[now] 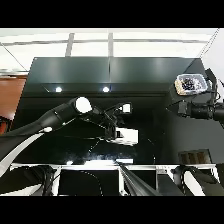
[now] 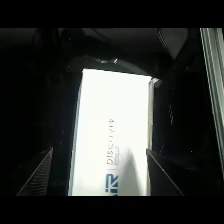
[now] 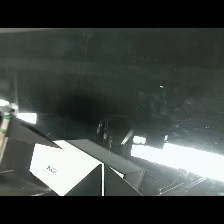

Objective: Fold the box and place the chain.

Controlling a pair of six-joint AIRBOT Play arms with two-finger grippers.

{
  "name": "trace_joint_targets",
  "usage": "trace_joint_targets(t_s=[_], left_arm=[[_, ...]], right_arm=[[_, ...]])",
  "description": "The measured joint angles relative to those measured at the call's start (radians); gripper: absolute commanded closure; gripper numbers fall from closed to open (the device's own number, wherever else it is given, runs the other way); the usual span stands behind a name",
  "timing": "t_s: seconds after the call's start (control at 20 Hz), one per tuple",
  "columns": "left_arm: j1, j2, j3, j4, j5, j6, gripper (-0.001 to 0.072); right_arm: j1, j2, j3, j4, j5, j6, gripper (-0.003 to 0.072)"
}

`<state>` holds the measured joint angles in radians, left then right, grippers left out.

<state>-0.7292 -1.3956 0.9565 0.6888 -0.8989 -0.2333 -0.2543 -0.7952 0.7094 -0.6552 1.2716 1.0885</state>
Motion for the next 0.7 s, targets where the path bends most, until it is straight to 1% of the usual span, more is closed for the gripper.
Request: trace_joint_targets(t_s=[0.25,0.4,0.7], left_arm=[[-0.009,-0.031,0.017,0.006,-0.029,-0.007,0.0002],[-0.011,-0.037,0.019,0.021,-0.055,-0.01,0.0002],[-0.017,-0.039,0.02,0.035,-0.071,-0.01,0.0001]], right_arm=[[-0.001,0.0,0.0,-0.001,0.0,-0.003,0.0672],[-0.001,0.0,0.0,-0.001,0.0,-0.004,0.0672],[-0.001,0.0,0.0,-0.001,0.0,-0.007,0.0672]])
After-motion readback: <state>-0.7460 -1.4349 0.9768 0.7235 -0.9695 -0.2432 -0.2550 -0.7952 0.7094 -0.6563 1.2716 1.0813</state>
